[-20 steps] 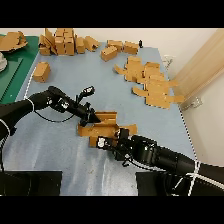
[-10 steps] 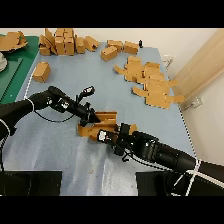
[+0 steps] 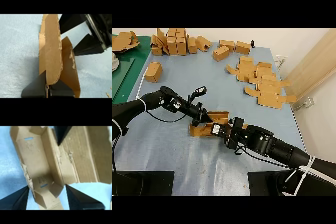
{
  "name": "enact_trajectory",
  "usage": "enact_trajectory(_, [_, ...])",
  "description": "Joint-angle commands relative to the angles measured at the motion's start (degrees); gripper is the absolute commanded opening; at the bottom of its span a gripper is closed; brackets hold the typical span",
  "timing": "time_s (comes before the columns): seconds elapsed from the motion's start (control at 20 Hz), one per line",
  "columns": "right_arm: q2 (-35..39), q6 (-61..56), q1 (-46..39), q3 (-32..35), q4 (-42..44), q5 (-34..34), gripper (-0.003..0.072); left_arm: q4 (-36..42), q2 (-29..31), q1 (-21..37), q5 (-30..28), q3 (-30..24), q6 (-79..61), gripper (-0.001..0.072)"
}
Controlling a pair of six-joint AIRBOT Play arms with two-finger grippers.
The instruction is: Fold the box.
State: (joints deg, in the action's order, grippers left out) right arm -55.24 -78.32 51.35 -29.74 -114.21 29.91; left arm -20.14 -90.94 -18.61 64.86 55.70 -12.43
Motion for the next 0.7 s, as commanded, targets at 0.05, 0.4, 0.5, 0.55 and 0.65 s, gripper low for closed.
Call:
enact_trajectory(0.05, [0.68,1.42,-0.44,-0.31,3.06,2.4,0.072,-0.04,-0.02,0.0,0.11,0.07,-0.02,0.0011])
enact_trajectory(0.4, [1.51,15.13,-5.92,-0.28,14.75,0.0,0.072,-0.04,-0.02,0.0,0.09,0.07,0.0,0.0011])
enact_trajectory(0.5, [1.46,34.58,-11.15,-0.28,31.15,-0.92,0.072,-0.04,-0.02,0.0,0.09,0.07,0.0,0.0011])
enact_trajectory(0.55, [1.22,44.33,-13.92,-0.28,39.36,-0.57,0.072,-0.04,-0.02,0.02,0.09,0.07,0.0,0.0011])
enact_trajectory(0.65, [0.22,61.26,-19.06,-0.31,54.01,-0.17,0.072,-0.04,-0.02,0.02,0.09,0.07,-0.02,0.0011])
